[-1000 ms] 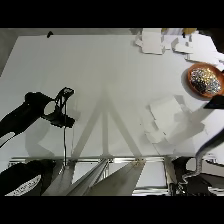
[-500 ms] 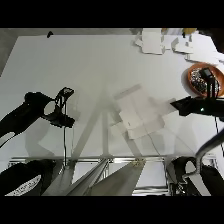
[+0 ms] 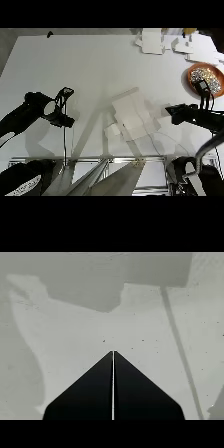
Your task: Fold the box and place the chain.
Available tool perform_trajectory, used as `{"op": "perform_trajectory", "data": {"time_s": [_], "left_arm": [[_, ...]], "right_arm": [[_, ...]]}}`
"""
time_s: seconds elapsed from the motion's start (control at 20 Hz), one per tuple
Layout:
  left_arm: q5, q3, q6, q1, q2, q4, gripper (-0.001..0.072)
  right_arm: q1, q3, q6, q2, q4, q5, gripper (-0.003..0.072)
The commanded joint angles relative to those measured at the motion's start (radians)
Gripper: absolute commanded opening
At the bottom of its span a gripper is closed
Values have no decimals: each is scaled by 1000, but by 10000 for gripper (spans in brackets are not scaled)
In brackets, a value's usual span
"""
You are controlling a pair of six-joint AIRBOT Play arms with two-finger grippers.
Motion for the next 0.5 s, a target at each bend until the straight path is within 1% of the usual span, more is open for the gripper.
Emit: {"op": "perform_trajectory", "data": {"time_s": [0.0, 0.05, 0.1, 0.2, 0.3, 0.35, 0.4, 0.45], "left_arm": [[3, 0, -2, 1, 0, -9, 11], [24, 0, -2, 1, -1, -40, 9], [66, 0, -24, 1, -1, -61, 5], [187, 0, -31, 1, -1, -126, 9], [303, 0, 105, 1, -1, -256, 11], [379, 0, 237, 1, -4, -384, 16], [458, 0, 386, 1, -11, -552, 75], [524, 2, 568, 2, -26, -765, 204]], "right_arm": [[3, -7, 6, 8, -2, -5, 16], [3, -7, 6, 8, -2, -4, 16], [3, -7, 6, 8, -2, -4, 17], [3, -7, 6, 8, -2, -1, 17], [3, -7, 6, 8, -2, 14, 17], [3, -7, 6, 8, -2, 21, 17], [3, -7, 6, 8, -2, 24, 17], [3, -7, 6, 8, -2, 26, 17]]}}
